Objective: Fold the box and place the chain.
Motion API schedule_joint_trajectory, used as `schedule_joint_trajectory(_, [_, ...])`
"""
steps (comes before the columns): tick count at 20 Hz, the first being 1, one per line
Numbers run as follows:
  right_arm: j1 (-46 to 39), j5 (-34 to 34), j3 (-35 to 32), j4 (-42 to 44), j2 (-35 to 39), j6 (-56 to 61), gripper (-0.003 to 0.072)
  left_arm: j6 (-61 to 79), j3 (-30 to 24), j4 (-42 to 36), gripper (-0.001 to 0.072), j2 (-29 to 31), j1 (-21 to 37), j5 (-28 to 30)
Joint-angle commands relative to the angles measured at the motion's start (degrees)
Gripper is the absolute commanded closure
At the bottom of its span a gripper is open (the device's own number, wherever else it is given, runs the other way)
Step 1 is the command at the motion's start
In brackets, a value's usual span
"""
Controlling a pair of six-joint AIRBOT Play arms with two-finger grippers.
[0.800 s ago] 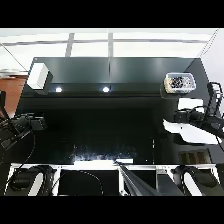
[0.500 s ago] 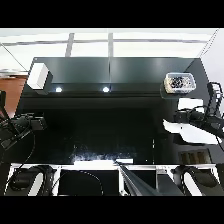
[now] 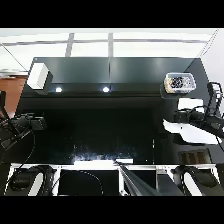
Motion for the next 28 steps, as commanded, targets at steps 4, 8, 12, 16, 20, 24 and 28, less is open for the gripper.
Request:
schedule_joint_trajectory(4, [0.0,-0.3,0.0,1.8,0.1,0.0,0.0673,-0.2,0.0,-1.4,0.0683,0.0,0.0,2.3])
schedule_joint_trajectory(8, [0.0,-5.7,0.0,2.3,0.1,0.0,0.0671,-0.2,0.0,-1.5,0.0683,0.0,0.0,2.7])
schedule_joint_trajectory(12, [0.0,-9.2,0.0,3.6,0.1,0.2,0.014,-0.2,0.0,-1.5,0.0681,-0.2,0.0,2.9])
schedule_joint_trajectory(16, [-0.1,-9.4,0.0,2.3,-0.5,2.6,0.0058,-0.4,0.0,-4.7,0.0003,-2.8,0.0,3.2])
schedule_joint_trajectory(20, [-8.6,-9.2,3.4,-17.2,-3.5,18.3,0.006,-0.4,0.0,-12.1,0.0003,-6.1,0.0,3.1])
schedule_joint_trajectory(24, [-28.3,-8.5,12.2,-19.0,-12.0,18.8,0.0061,-0.4,0.0,-15.1,0.0003,-8.2,0.0,3.1])
schedule_joint_trajectory(28, [-43.1,-4.0,20.7,-14.2,-22.1,16.0,0.0061,0.1,0.0,-14.9,0.0003,-9.2,0.0,3.2])
